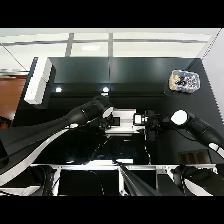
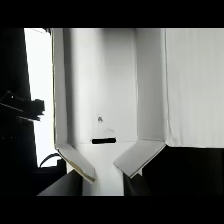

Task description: Fold the box and place the chain.

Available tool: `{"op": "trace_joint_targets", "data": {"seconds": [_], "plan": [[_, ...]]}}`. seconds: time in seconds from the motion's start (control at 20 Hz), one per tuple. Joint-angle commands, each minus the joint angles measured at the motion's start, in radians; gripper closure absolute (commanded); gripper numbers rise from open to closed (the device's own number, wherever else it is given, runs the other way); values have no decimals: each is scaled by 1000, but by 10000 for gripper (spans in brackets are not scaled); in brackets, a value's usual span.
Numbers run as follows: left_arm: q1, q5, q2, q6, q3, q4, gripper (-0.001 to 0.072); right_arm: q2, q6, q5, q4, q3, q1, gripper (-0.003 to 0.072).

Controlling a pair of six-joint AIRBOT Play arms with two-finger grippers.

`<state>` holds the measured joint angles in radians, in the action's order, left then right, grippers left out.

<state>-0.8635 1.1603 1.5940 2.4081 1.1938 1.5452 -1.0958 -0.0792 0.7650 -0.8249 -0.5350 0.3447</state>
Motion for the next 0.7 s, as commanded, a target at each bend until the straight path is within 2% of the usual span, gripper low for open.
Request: {"op": "trace_joint_targets", "data": {"seconds": [0.0, 0.35, 0.5, 0.65], "plan": [[-1, 0, 0, 0, 0, -2, 682, 2, 4, -3, 32, 0, -1, 445], [-1, 0, 0, 0, 0, -2, 682, -87, 3, -15, 269, 0, 20, 446], [-1, 1, 0, 0, 0, -1, 682, -105, 3, -39, 283, 0, 21, 446], [-1, 1, 0, 0, 0, -1, 681, -105, 5, -5, 283, 0, 21, 445]]}}
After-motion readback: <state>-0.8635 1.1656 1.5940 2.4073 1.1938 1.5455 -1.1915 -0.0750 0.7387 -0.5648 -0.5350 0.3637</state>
